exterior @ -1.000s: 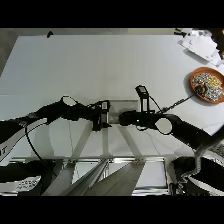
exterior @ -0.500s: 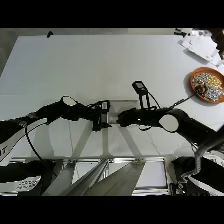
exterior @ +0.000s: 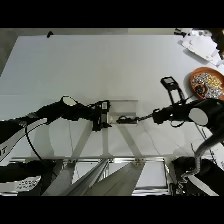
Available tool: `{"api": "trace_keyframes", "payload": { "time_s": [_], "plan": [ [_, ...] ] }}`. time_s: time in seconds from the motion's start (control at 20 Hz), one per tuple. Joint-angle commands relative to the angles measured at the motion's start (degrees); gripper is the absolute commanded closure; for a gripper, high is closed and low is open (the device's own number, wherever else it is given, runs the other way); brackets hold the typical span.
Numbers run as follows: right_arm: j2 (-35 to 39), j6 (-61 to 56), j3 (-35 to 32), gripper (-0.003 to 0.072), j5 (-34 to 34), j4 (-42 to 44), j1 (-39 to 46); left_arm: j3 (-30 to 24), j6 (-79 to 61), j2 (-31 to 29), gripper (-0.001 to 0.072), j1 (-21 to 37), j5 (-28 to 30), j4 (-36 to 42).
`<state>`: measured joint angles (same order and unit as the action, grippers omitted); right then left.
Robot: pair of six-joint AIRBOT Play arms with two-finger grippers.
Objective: Fold the box and place the chain.
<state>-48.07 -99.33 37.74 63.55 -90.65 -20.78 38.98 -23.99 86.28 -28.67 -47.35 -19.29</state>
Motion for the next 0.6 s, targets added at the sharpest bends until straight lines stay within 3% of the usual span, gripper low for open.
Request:
{"api": "trace_keyframes", "payload": {
  "time_s": [0.0, 0.35, 0.55],
  "plan": [
    [-3.2, -1.3, 0.1, 0.0152, 0.7, -5.9, 8.4, 0.0, 0.0, 0.0, 0.0384, 0.0, 0.0, 0.0],
    [-16.3, -7.4, 0.1, 0.0153, -12.7, -3.8, 11.0, 0.0, 0.0, 0.0, 0.0384, 0.0, 0.0, 0.0],
    [-20.0, -7.4, 0.1, 0.0155, -16.2, -2.1, 11.0, 0.0, 0.0, 0.0, 0.0384, 0.0, 0.0, 0.0]
  ]
}}
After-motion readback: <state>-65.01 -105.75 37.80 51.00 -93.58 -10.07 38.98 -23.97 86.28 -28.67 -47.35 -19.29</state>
